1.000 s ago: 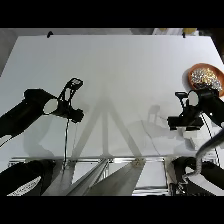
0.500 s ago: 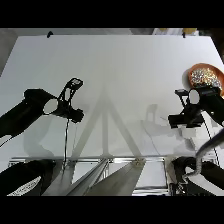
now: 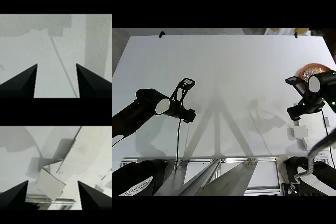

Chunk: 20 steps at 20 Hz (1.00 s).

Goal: Fold the box and place the chain.

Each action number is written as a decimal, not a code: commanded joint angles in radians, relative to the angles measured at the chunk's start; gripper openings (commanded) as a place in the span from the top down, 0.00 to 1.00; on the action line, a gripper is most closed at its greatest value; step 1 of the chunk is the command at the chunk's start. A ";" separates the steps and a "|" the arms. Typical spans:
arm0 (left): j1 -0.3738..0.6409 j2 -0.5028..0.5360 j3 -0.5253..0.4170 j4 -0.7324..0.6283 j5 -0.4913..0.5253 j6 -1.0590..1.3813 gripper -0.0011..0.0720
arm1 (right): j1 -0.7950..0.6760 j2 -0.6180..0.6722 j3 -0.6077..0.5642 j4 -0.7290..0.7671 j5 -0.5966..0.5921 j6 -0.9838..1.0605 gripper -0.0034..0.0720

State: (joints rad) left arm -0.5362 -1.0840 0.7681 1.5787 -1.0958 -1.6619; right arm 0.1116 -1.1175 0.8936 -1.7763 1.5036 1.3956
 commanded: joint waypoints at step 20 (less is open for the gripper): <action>0.000 0.001 0.000 0.000 0.000 0.000 0.26 | -0.337 -0.001 0.012 -0.069 -0.175 -0.043 0.05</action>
State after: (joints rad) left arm -0.5362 -1.0840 0.7681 1.5791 -1.0958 -1.6619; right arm -0.0731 -1.1175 0.9051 -1.8221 1.4155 1.3556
